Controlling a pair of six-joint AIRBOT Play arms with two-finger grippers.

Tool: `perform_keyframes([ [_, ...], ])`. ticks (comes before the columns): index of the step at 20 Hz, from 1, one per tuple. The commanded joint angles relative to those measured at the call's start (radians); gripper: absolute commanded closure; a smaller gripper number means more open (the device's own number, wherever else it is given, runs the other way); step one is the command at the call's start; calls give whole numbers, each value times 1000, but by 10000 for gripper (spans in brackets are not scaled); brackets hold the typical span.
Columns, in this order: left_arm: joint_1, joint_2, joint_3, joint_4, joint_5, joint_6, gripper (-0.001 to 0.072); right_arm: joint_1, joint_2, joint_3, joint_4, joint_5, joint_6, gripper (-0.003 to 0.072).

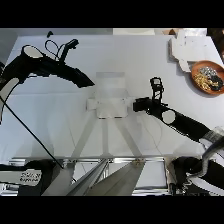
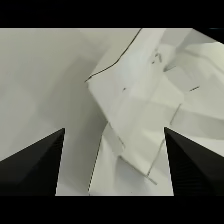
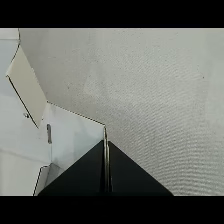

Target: Fold the box and place the chain.

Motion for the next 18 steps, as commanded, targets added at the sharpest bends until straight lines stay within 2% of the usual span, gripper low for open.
perform_keyframes([
  [1,-6,-62,8,-118,-35,109,0,1,1,0,0,0,0,675],
  [8,-63,-113,8,-89,-13,192,1,1,1,0,0,0,0,675],
  [12,-105,-113,8,48,53,203,1,1,1,0,0,0,0,675],
  [16,-116,-119,8,49,65,246,3,1,1,0,0,0,0,675],
  [17,-118,-121,8,46,77,256,8,1,1,0,0,0,0,675],
  [18,-123,-124,8,35,81,270,46,1,1,0,0,0,0,675],
])
